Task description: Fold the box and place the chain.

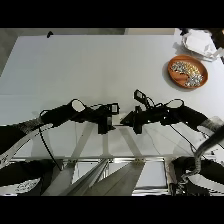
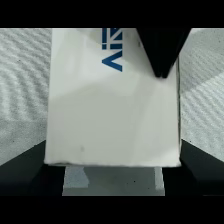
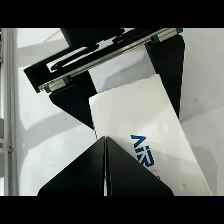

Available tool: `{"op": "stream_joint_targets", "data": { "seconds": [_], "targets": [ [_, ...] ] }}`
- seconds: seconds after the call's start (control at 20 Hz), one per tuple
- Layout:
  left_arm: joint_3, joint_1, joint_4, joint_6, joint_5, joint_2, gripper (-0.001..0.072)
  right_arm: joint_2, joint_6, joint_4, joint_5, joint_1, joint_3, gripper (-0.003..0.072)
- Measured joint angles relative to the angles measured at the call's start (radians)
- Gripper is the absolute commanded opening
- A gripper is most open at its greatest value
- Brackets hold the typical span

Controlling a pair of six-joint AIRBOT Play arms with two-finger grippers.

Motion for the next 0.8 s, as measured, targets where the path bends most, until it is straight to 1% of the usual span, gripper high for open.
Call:
{"op": "stream_joint_targets", "data": {
  "seconds": [0.2, 0.45, 0.6, 0.7, 0.75, 0.8],
  "targets": [
    [0.000, 0.000, 0.001, 0.001, 0.000, 0.000, 0.0345, -0.006, -0.029, 0.000, -0.042, 0.000, -0.047, 0.0007],
    [0.000, 0.000, 0.001, 0.001, 0.000, 0.000, 0.0345, -0.007, -0.076, 0.039, -0.064, 0.000, -0.066, 0.0008],
    [0.000, 0.000, 0.000, 0.000, 0.000, 0.000, 0.0345, 0.006, -0.085, 0.061, -0.074, 0.001, -0.048, 0.0011],
    [0.000, 0.000, -0.002, -0.003, 0.000, 0.000, 0.0345, 0.036, -0.084, 0.059, -0.113, 0.000, -0.021, 0.0011],
    [0.000, 0.000, -0.002, -0.003, 0.000, 0.000, 0.0345, 0.059, -0.072, 0.059, -0.115, -0.002, -0.003, 0.0011],
    [0.000, 0.000, -0.001, -0.003, 0.000, 0.000, 0.0345, 0.084, -0.056, 0.058, -0.092, 0.000, 0.016, 0.0011]
  ]
}}
